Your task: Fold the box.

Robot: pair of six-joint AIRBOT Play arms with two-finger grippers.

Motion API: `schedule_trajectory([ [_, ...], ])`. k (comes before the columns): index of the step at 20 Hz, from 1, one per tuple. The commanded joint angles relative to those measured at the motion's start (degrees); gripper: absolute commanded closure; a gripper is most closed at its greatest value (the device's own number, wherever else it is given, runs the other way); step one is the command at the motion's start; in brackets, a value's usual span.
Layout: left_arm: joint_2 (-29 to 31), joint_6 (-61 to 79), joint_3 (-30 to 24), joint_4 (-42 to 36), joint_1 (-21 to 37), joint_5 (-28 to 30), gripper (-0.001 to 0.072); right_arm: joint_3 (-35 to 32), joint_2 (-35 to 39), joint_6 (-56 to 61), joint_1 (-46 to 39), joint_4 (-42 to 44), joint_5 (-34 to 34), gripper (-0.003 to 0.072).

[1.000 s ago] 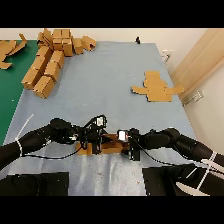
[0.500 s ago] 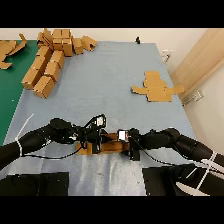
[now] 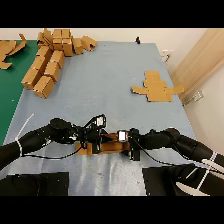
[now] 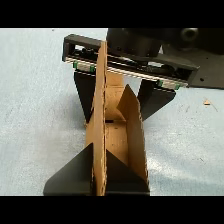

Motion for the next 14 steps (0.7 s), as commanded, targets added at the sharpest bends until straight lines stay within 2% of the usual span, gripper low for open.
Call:
schedule_trajectory([
  [1,0.04,0.02,0.07,0.02,0.02,0.02,0.0696,0.02,-0.2,-0.09,0.02,-0.07,0.96,0.0104],
  [14,0.02,0.02,0.07,0.02,0.02,0.0,0.0695,0.0,-1.14,-3.1,0.15,0.02,0.83,0.0104],
])
